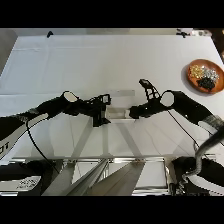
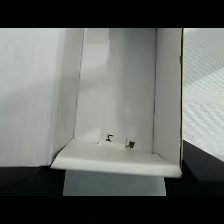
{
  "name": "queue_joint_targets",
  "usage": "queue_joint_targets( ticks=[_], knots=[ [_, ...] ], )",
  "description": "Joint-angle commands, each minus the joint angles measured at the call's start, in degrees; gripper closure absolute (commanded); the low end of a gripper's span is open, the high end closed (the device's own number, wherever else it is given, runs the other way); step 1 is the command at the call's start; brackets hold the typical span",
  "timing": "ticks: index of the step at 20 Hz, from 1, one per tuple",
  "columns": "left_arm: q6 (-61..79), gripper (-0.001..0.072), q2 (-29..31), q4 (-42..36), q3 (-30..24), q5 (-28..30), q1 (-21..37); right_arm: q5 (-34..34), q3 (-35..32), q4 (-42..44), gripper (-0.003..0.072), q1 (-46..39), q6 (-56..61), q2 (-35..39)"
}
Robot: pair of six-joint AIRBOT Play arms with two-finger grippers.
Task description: Fold the box and place the chain.
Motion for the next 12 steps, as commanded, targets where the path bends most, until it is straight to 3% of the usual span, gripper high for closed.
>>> queue_joint_targets(
  ticks=[1,6,12],
  knots=[
    [0.0,0.0456,0.0,0.0,0.0,-0.2,0.0,-1.7,1.7,-4.4,0.0306,2.3,5.3,0.0],
    [0.0,0.0456,0.1,0.1,0.0,-0.1,0.0,4.7,3.3,-7.4,0.0316,2.4,7.6,-0.9],
    [0.0,0.0456,0.0,0.1,0.0,-0.1,0.0,4.8,5.4,-9.4,0.0325,5.5,11.4,-3.2]
  ],
)
